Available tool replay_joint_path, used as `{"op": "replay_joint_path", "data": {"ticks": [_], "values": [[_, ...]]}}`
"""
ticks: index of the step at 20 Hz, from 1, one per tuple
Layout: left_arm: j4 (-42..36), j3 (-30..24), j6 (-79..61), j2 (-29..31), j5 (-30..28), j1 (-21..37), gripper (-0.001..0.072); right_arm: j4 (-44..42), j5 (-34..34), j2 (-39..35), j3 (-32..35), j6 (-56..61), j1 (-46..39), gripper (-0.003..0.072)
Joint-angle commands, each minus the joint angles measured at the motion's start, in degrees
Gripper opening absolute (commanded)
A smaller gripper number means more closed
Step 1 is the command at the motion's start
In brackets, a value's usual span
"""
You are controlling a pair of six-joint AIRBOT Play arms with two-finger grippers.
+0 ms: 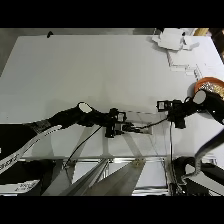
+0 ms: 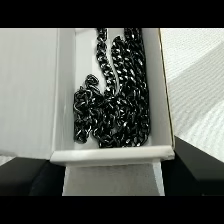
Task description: Fold the box and place the chain.
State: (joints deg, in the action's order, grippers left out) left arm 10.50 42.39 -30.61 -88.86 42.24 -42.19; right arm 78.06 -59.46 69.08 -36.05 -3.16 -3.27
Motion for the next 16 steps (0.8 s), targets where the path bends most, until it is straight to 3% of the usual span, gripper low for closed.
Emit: {"op": "replay_joint_path", "data": {"ticks": [1,2,3,6,11,14,16], "values": [[0.0,0.0,0.0,0.0,0.0,0.0,0.0341,0.2,0.1,1.2,0.0,-0.3,0.1,0.0132],[0.0,0.0,0.0,0.0,0.0,0.0,0.0341,0.3,-0.5,1.2,0.0,-0.3,0.1,0.0049],[0.0,0.0,0.0,0.0,0.0,0.0,0.0341,0.7,-1.7,0.9,0.0,-0.3,0.2,0.0017],[0.0,0.0,0.0,0.0,0.0,0.0,0.0341,5.1,-5.3,-2.5,0.0,2.6,3.3,0.0016],[0.0,0.0,0.0,0.0,0.0,0.0,0.0341,5.3,-15.3,-16.2,0.0,8.4,13.1,0.0016],[0.0,0.0,0.0,0.0,0.0,0.0,0.0341,1.1,-19.2,-25.8,0.0,12.8,22.0,0.0016],[0.0,0.0,0.0,0.0,0.0,0.0,0.0341,-5.8,-15.9,-29.8,0.0,14.3,26.9,0.0016]]}}
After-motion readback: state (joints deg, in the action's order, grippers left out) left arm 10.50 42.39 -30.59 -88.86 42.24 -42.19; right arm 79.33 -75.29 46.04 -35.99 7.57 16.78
